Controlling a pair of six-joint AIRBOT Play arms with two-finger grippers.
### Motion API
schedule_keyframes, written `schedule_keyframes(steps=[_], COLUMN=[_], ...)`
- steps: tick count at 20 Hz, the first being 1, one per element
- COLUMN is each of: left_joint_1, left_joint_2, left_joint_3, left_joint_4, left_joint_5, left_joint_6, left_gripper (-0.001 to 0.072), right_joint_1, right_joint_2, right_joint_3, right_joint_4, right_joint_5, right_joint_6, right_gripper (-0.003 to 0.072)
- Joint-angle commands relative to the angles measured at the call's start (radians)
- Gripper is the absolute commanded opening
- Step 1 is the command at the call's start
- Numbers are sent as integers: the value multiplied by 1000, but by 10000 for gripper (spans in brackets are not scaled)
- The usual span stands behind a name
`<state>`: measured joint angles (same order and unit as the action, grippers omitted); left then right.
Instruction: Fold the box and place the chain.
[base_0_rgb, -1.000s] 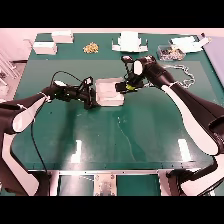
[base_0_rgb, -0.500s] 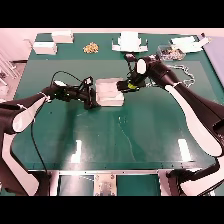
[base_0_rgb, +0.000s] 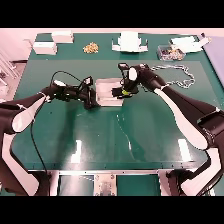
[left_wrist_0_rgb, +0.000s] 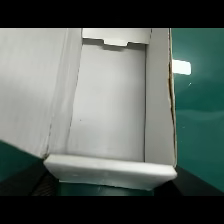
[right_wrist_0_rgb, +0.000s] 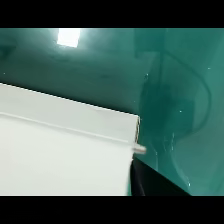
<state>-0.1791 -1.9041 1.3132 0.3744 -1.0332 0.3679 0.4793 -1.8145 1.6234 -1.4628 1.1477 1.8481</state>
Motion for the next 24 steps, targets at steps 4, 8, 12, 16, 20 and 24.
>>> schedule_keyframes(steps=[4, 8, 12, 16, 20, 24], left_joint_1=[-1, -1, -1, -1, -1, -1], left_joint_2=[0, 0, 0, 0, 0, 0], left_joint_3=[0, 0, 0, 0, 0, 0], left_joint_4=[-2, -1, -2, -1, -1, -1], left_joint_5=[0, 0, 0, 0, 0, 1], left_joint_6=[-1, -1, -1, -1, -1, -1], left_gripper=[533, 533, 533, 533, 533, 533], right_joint_1=[11, 13, 32, 36, 18, 2], right_joint_2=[-14, -14, -14, -14, 1, 14], right_joint_3=[1, 1, 1, 2, 3, 5], right_joint_4=[11, 11, -17, -31, -43, -49], right_joint_5=[25, 23, 23, 23, 22, 22], right_joint_6=[0, -1, -19, -14, 23, 35], right_gripper=[190, 105, 8, 10, 232, 364])
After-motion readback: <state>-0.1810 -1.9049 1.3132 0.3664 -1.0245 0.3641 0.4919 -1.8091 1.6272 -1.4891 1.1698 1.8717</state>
